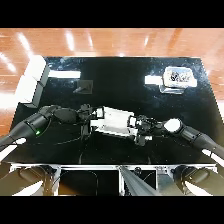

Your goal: Fold the box and place the chain.

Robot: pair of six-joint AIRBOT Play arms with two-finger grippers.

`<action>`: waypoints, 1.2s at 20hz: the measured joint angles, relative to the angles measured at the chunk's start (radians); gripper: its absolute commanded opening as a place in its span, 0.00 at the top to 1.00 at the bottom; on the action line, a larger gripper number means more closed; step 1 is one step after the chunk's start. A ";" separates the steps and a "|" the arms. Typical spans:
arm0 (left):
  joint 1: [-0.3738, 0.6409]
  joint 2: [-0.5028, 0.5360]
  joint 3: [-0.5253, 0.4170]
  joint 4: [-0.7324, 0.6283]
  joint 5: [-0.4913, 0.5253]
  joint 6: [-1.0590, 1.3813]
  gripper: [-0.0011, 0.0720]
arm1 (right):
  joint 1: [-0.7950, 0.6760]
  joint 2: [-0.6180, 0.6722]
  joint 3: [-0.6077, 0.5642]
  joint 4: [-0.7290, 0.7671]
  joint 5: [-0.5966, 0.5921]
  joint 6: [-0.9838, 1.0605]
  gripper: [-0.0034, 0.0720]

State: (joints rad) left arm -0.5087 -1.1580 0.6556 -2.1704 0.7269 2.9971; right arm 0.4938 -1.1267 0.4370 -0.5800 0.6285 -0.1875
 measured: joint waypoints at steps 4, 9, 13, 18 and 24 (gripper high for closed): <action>0.002 -0.010 0.003 -0.008 0.015 0.006 0.16 | 0.000 0.000 0.000 0.000 0.000 0.000 0.18; 0.002 -0.042 0.003 -0.017 0.022 0.006 0.29 | 0.000 0.000 0.000 0.000 0.000 0.000 0.18; 0.001 -0.056 0.003 -0.031 0.020 0.006 0.41 | 0.000 0.000 0.000 0.000 0.000 0.000 0.18; -0.012 -0.064 0.003 -0.053 0.003 0.006 0.55 | 0.000 0.000 0.000 0.000 -0.001 0.000 0.18; -0.034 -0.074 0.003 -0.080 -0.008 0.006 0.65 | 0.000 0.000 0.000 0.000 0.000 0.000 0.18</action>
